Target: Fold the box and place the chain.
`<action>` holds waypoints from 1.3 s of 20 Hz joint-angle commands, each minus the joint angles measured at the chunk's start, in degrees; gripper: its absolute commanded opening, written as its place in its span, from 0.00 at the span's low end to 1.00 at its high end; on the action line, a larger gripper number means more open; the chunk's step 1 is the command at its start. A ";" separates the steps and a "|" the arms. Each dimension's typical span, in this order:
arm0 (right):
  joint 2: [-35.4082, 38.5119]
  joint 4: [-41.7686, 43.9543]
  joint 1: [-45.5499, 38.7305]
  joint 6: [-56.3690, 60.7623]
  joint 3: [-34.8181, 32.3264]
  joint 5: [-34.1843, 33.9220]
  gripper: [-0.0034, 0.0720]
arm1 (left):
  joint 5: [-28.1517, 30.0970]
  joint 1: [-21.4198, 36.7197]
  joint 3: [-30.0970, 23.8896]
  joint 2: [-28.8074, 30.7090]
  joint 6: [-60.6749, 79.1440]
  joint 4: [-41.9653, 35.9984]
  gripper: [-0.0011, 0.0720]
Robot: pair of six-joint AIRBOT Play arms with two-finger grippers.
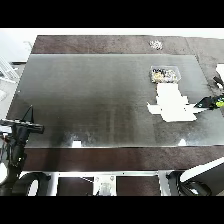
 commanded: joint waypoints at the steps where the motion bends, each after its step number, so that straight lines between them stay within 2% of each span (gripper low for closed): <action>1: -0.04 -0.26 0.15 -1.55 -0.17 0.94 0.33 | 0.02 -0.02 -0.02 -0.02 0.02 0.00 0.04; 4: -0.09 -0.02 0.17 -1.57 -1.46 1.40 0.32 | 0.02 -0.02 -0.02 -0.02 0.02 0.00 0.04; 6: -0.09 0.59 0.17 -3.19 -2.21 2.60 0.05 | 0.00 -0.02 -0.02 -0.02 0.02 0.00 0.04; 10: 0.74 8.09 0.66 -3.91 -2.51 6.91 0.05 | 0.02 -0.02 -0.02 -0.02 0.02 -0.02 0.04; 13: 5.35 13.92 2.80 -3.39 -7.04 6.88 0.04 | 0.02 -0.02 -0.02 -0.02 0.02 0.00 0.04; 18: 16.96 27.10 9.92 -7.93 -23.19 -2.29 0.04 | 0.02 -0.02 -0.02 -0.02 0.02 0.00 0.04; 20: 19.76 28.52 14.40 -8.00 -28.59 -5.22 0.04 | 0.02 -0.02 -0.02 -0.02 0.02 -0.02 0.04; 23: 20.61 32.98 21.75 -7.34 -33.73 -12.17 0.04 | 0.00 -0.02 -0.02 -0.02 0.04 0.00 0.04; 26: 20.61 38.38 29.79 -7.04 -35.34 -21.66 0.04 | 0.17 -0.02 0.02 -0.02 1.75 -0.02 0.04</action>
